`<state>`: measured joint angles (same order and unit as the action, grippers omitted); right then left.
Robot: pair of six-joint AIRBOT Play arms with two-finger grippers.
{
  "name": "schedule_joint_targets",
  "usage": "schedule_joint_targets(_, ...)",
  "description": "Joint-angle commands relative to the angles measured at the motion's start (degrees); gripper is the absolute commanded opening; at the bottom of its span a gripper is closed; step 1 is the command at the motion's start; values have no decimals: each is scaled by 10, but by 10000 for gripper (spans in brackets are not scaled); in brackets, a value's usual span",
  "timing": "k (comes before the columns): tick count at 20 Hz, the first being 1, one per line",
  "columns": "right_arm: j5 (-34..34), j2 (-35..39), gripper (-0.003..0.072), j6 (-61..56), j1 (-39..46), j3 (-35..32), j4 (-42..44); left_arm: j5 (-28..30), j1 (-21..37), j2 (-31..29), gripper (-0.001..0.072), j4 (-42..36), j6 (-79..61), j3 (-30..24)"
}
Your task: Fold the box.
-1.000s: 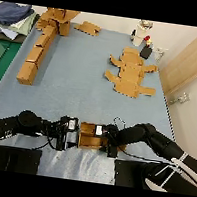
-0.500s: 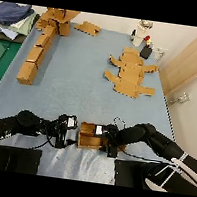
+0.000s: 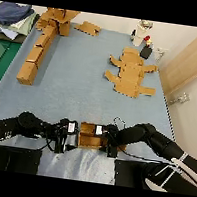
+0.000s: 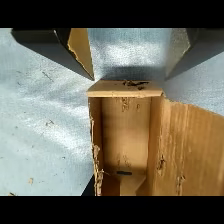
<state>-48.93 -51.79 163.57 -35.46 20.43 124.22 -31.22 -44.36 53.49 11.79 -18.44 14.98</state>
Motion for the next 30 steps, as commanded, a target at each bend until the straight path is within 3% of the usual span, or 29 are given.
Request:
schedule_joint_targets(1, 0, 0, 520, 0, 0, 0, 0, -2, -7, 1, 720, -2, 2, 1)
schedule_joint_targets(6, 0, 0, 520, 0, 0, 0, 0, 34, -16, 12, 720, -19, 16, 9)
schedule_joint_targets(13, 0, 0, 520, 0, 0, 0, 0, 42, -42, 23, 720, -15, 16, 17)
schedule_joint_targets(20, 0, 0, 520, 0, 0, 0, 0, 97, -75, 36, 720, -15, 33, 27)
schedule_joint_targets(30, 0, 0, 520, 0, 0, 0, 0, 86, -82, 62, 719, 44, 80, 49)
